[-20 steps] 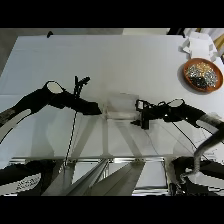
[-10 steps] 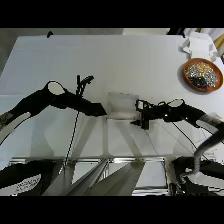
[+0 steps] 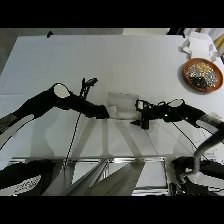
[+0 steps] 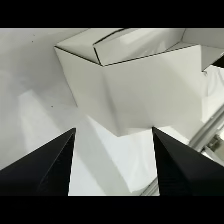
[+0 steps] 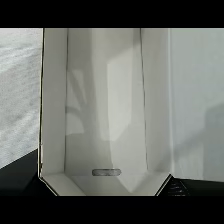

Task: Fold the box and place the chain.

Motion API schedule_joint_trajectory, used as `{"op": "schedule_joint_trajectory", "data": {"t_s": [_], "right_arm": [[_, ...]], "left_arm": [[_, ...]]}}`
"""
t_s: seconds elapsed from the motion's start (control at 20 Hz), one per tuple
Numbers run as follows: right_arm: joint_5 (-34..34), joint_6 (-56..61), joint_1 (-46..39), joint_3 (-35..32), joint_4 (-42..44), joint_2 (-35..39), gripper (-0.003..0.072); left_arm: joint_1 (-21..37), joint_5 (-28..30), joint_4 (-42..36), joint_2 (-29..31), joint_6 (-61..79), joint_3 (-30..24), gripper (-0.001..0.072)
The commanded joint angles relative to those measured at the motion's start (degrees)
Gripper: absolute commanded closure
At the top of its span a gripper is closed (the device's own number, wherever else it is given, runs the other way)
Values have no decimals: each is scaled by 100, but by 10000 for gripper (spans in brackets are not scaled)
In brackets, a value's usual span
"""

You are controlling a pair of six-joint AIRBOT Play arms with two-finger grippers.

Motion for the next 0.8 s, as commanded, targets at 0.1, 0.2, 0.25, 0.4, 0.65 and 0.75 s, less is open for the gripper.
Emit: {"op": "schedule_joint_trajectory", "data": {"t_s": [0.1,0.2,0.25,0.4,0.65,0.75], "right_arm": [[2,2,0,2,0,4,285],[2,2,0,2,-2,4,285],[2,2,0,2,2,4,285],[2,2,0,2,0,4,285],[2,2,0,2,0,4,285],[2,2,0,2,2,4,285]], "left_arm": [[-273,170,802,-142,-968,470,178],[-400,157,1003,-262,-1279,662,178],[-468,140,1115,-317,-1445,756,178],[-658,136,1412,-442,-1930,1010,180],[-892,-98,2308,-476,-2931,1296,187],[-979,-267,2546,-551,-3228,1381,207]]}}
